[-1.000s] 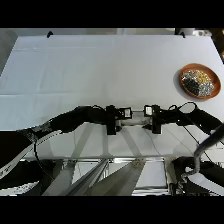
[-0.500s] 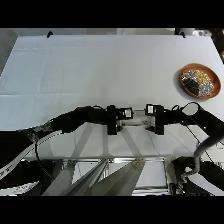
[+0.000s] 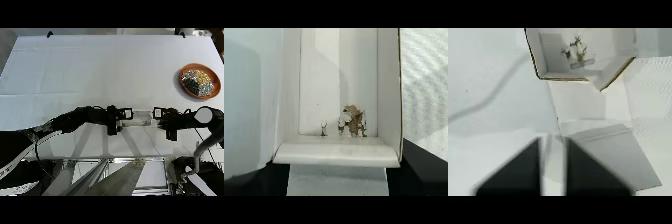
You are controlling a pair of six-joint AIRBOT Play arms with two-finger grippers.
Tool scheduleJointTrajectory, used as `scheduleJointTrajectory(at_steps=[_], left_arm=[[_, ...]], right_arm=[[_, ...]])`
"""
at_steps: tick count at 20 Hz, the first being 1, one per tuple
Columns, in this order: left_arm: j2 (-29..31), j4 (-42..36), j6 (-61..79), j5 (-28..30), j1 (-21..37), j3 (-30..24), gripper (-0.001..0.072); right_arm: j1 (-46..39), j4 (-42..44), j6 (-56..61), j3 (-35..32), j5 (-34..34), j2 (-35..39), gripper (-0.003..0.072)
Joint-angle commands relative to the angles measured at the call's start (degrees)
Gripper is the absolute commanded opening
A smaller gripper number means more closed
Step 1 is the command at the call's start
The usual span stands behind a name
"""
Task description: Fold the box and place the chain.
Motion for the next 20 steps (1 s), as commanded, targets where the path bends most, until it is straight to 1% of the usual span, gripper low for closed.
scheduleJointTrajectory(at_steps=[1,3,4,5,7,9,10,13,15,20], left_arm=[[0.04,0.02,0.0,0.09,0.04,0.02,0.0255],[0.04,0.02,0.0,0.09,0.04,0.02,0.0255],[0.04,0.02,0.0,0.09,0.04,0.02,0.0255],[0.04,0.02,0.0,0.09,0.04,0.02,0.0255],[0.04,0.02,0.0,0.09,0.04,0.02,0.0255],[0.04,0.02,0.0,0.09,0.04,0.02,0.0255],[0.04,0.02,0.0,0.11,0.04,0.02,0.0255],[0.04,0.02,0.0,0.07,0.04,0.02,0.0255],[0.04,0.02,0.0,0.09,0.04,0.02,0.0255],[0.04,0.02,0.0,0.07,0.04,0.02,0.0255]], right_arm=[[-0.59,14.82,-7.15,0.04,2.75,6.4,0.0018],[-0.59,27.76,-11.67,0.04,-0.44,7.23,0.0018],[-0.59,31.95,-13.77,0.04,-3.21,6.91,0.0017],[-0.59,33.94,-15.23,0.04,-7.08,6.34,0.0017],[-0.59,34.14,-16.15,0.04,-15.06,4.07,0.0018],[-0.59,34.18,-16.15,0.04,-20.24,0.26,0.0018],[-0.59,34.16,-16.06,0.04,-21.33,-1.92,0.0018],[-0.59,33.7,-16.0,0.04,-19.89,-8.81,0.0018],[-0.59,32.79,-16.0,0.04,-18.05,-11.78,0.0018],[-0.59,30.45,-16.0,0.04,-17.16,-12.61,0.0018]])
